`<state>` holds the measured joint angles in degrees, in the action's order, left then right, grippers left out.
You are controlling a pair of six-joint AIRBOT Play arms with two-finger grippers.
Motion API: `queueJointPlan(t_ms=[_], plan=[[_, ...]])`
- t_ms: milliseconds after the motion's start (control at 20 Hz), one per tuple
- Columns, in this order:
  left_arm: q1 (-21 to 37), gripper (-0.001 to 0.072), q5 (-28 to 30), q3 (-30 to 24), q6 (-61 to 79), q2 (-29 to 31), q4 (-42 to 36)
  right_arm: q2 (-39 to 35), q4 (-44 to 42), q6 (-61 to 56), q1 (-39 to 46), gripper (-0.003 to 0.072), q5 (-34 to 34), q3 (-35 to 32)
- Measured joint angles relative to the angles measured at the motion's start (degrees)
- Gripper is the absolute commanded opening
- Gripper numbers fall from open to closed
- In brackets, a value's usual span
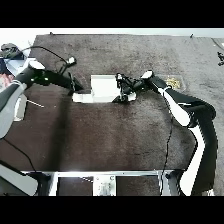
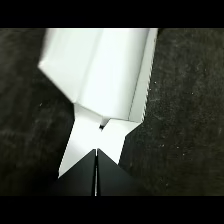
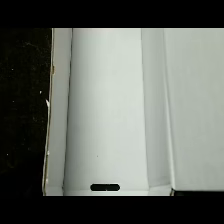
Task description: Fold the box and place the chain.
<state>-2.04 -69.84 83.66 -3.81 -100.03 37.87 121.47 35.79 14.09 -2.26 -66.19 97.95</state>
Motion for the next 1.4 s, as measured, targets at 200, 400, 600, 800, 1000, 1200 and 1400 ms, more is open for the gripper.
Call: queueJointPlan(t_ms=[200, 400, 600, 800, 1000, 1200, 1400], plan=[[4.6, 0.0008, 6.8, -8.7, -12.9, 9.8, 1.3, 0.0, 0.0, 0.0, 0.0, 0.0433, 0.0, 0.0], [9.7, 0.0010, 10.9, -16.0, -27.1, 14.8, 2.2, 0.0, 0.0, 0.0, 0.0, 0.0433, 0.0, 0.0], [11.7, 0.0010, 11.7, -18.8, -37.0, 14.5, 2.6, 0.0, 0.0, 0.0, 0.0, 0.0433, 0.0, 0.0], [12.1, 0.0010, 11.9, -19.5, -42.5, 10.1, 1.4, 0.0, 0.0, 0.0, 0.0, 0.0433, 0.0, 0.0], [11.6, 0.0010, 12.0, -19.7, -43.6, 5.3, -3.3, 0.0, 0.0, 0.0, 0.0, 0.0432, 0.0, 0.0], [10.5, 0.0010, 13.0, -19.6, -42.9, 2.7, -5.1, 0.0, 0.0, 0.0, 0.0, 0.0433, 0.0, 0.0], [10.0, 0.0010, 14.4, -19.3, -42.9, 0.5, -6.3, 0.0, 0.0, 0.0, 0.0, 0.0432, 0.0, 0.0]])
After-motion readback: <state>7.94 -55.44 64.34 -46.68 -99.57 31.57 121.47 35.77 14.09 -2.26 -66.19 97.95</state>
